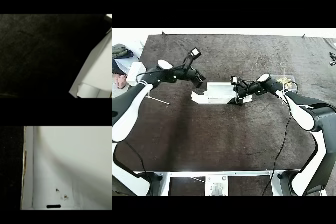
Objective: Fold the box and place the chain.
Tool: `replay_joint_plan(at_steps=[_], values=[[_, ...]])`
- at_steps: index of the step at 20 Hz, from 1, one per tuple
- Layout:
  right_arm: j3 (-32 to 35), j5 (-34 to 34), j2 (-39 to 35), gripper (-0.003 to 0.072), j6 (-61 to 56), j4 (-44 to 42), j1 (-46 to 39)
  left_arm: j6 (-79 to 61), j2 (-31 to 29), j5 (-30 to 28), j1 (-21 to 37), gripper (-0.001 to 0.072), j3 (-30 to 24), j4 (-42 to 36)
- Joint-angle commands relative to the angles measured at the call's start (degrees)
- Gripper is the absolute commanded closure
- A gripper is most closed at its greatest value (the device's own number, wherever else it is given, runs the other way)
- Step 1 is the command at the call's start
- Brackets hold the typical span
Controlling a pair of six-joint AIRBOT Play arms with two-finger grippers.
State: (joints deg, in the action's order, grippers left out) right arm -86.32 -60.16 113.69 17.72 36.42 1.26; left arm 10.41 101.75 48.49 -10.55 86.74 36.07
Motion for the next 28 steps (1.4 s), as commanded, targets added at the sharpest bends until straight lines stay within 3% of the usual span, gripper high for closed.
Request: replay_joint_plan(at_steps=[1,4,5,6,7,13,28], values=[[0.0,0.0,0.0,0.0249,-0.1,-0.2,0.0,-4.9,-5.2,5.2,2.7,0.0700,0.6,-0.4],[0.0,0.0,0.0,0.0249,-0.1,-0.2,0.0,-5.1,-5.6,12.5,3.0,0.0697,0.6,2.7],[0.0,0.0,0.0,0.0249,-0.1,-0.2,0.0,-7.4,-5.4,14.6,2.8,0.0604,0.3,5.1],[0.0,0.0,0.0,0.0249,-0.1,-0.2,0.0,-9.8,-5.2,15.0,2.6,0.0268,-0.2,7.4],[0.0,0.0,0.0,0.0249,-0.1,-0.2,0.0,-10.6,-5.1,13.4,2.1,0.0101,-1.2,9.1],[0.0,0.0,0.0,0.0249,-0.1,-0.2,0.0,-14.3,0.0,9.3,-2.5,0.0092,-2.3,19.5],[0.0,0.0,0.0,0.0249,-0.1,-0.2,0.0,-18.3,4.2,6.4,-5.2,0.0095,-2.3,17.9]])
